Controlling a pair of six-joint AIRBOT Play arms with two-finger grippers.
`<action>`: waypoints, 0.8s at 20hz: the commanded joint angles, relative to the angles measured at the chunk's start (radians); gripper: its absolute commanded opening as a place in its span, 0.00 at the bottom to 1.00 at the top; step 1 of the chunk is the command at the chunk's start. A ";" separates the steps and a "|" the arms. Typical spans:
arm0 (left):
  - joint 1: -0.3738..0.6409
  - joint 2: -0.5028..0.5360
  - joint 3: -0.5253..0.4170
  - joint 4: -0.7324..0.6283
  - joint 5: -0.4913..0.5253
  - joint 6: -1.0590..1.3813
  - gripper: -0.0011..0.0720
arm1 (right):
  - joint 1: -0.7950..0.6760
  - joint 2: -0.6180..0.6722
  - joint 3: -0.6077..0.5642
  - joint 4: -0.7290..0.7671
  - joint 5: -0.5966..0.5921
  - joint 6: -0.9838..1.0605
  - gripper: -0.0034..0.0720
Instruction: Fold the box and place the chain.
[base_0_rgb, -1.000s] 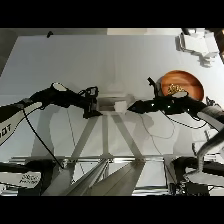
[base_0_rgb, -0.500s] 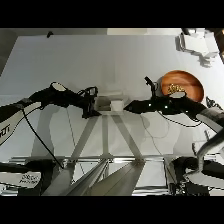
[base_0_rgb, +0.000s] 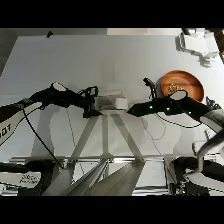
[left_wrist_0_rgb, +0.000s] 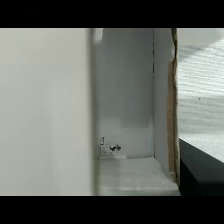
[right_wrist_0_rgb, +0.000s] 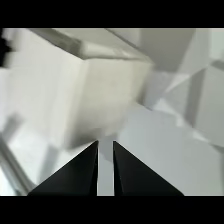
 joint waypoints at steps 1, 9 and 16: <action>0.001 0.000 0.000 0.003 -0.003 0.002 0.21 | 0.001 0.003 0.001 -0.081 -0.019 0.026 0.19; 0.001 0.000 0.000 0.003 -0.003 0.002 0.21 | 0.001 0.074 0.001 -0.092 -0.170 0.078 0.17; 0.001 0.000 0.000 0.003 -0.003 0.002 0.21 | 0.001 0.077 0.001 0.010 -0.080 0.078 0.45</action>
